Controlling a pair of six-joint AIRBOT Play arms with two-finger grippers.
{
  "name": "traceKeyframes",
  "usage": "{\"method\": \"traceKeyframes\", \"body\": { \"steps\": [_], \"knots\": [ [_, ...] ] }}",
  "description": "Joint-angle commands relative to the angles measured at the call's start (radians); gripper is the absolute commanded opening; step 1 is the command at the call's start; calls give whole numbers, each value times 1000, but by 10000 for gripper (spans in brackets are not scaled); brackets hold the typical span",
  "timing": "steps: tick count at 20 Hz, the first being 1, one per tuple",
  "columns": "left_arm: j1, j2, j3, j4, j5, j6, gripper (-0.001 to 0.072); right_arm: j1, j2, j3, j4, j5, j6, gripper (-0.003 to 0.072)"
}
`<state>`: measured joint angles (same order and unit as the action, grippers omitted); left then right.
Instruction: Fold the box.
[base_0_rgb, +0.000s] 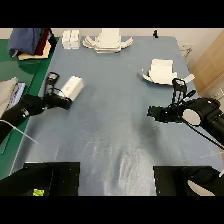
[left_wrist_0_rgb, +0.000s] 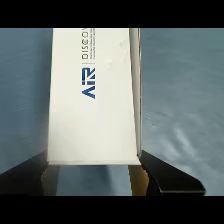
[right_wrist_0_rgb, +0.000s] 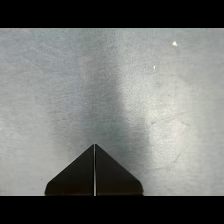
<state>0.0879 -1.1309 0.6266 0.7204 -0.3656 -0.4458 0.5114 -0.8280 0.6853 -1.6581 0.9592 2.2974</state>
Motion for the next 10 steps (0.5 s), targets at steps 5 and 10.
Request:
{"method": "traceKeyframes", "body": {
  "steps": [5, 10],
  "knots": [
    [225, -343, 352, 43, -98, -125, 522, 0, 0, 1, 8, -22, 18, 6],
    [223, -531, 522, 43, -99, -129, 522, 0, 0, 1, 20, -25, 44, 6]
  ]
}}
